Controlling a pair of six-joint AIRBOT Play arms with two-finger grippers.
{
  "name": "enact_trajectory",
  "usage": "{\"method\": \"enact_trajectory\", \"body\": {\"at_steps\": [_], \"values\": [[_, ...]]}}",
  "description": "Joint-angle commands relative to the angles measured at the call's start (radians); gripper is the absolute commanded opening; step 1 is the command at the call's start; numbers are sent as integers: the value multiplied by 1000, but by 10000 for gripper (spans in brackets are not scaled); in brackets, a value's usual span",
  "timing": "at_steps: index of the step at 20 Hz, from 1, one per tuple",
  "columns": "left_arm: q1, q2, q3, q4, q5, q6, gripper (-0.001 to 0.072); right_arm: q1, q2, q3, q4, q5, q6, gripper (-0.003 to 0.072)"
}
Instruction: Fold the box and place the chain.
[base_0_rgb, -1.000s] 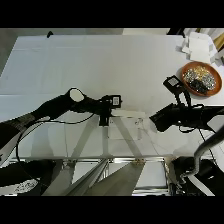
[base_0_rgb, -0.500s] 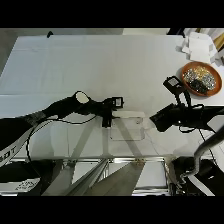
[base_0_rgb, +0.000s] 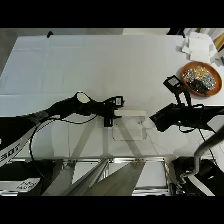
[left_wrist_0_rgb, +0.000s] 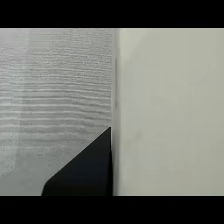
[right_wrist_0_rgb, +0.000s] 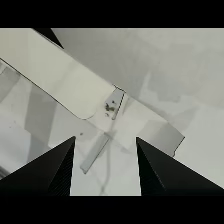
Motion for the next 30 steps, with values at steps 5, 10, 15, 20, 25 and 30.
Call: {"method": "enact_trajectory", "body": {"at_steps": [5, 10, 15, 20, 25, 30], "values": [[-1, -1, 0, -6, 1, 5, 10, 1, 1, 0, 0, 9, -14, 411], [-1, -1, 0, -6, 1, 5, 10, 1, 1, 0, 14, 139, -61, 316], [-1, -1, 0, -6, 1, 5, 10, 17, 10, -1, 226, 245, -248, 14], [-1, -1, 0, -6, 1, 5, 10, 289, 74, -67, 213, 97, -258, 14], [-1, -1, 0, -6, 0, 5, 10, 478, 97, -192, -2, -77, -131, 14], [-1, -1, 0, -6, 1, 5, 10, 478, 113, -304, -86, -167, -195, 543]]}}
